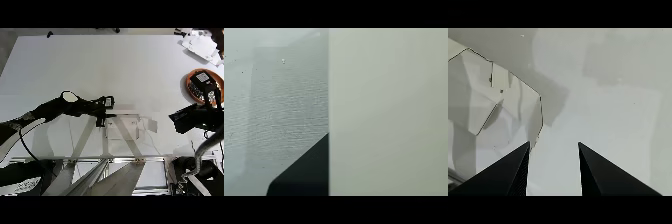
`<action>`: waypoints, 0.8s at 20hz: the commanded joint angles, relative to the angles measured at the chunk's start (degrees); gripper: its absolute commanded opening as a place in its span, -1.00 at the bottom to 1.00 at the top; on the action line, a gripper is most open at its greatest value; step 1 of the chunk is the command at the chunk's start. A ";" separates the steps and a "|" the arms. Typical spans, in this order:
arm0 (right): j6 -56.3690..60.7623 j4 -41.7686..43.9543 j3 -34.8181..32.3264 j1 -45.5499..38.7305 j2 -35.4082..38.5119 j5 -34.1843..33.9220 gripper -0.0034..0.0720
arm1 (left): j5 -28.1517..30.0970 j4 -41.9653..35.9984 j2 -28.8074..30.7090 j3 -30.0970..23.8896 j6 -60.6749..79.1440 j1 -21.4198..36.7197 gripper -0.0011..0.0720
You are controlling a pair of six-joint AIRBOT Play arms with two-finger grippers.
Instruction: Fold the box and place the chain.
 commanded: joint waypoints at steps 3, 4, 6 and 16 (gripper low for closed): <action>0.02 0.07 -0.02 0.00 -0.02 -0.04 0.01 | -0.20 0.26 -3.10 0.52 0.83 0.02 -0.97; 0.04 0.07 -0.02 0.00 -0.02 -0.04 0.01 | -0.20 0.28 -3.65 0.52 0.79 0.02 -0.97; 0.04 0.09 -0.02 0.00 -0.02 -0.04 0.01 | -0.13 0.22 -4.35 0.52 0.79 0.02 -0.96; 0.02 0.09 -0.02 0.00 -0.02 -1.16 0.01 | 1.84 0.13 -4.42 0.52 0.17 0.02 -0.95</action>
